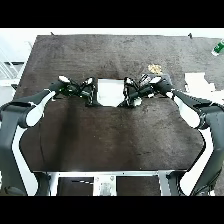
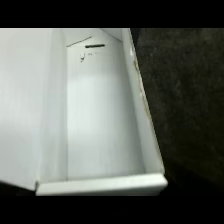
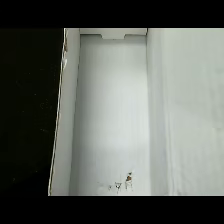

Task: Fold the box and place the chain.

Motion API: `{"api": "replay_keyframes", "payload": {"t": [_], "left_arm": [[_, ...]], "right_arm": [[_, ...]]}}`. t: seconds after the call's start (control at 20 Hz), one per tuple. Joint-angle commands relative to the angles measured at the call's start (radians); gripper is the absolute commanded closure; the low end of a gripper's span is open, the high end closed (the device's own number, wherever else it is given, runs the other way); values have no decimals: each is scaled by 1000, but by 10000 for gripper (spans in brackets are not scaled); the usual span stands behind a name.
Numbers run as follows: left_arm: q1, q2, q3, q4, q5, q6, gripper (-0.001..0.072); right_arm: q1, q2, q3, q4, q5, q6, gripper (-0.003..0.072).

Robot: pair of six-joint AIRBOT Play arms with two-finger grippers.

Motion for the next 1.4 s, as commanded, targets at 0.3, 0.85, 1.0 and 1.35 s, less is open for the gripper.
{"api": "replay_keyframes", "payload": {"t": [0.3, 0.85, 1.0, 1.35], "left_arm": [[-2, 0, 0, 5, 14, -24, -4], [-27, 0, 0, 31, 57, -48, -3], [-27, 0, 0, 31, 53, -49, 44], [-27, 0, 0, 45, 50, -49, 178]], "right_arm": [[0, 0, 0, 1, 0, 1, 210], [0, 0, 0, 1, 0, 1, 210], [0, 0, 0, 0, 0, 1, 210], [0, 0, 0, 0, 0, 1, 210]]}}
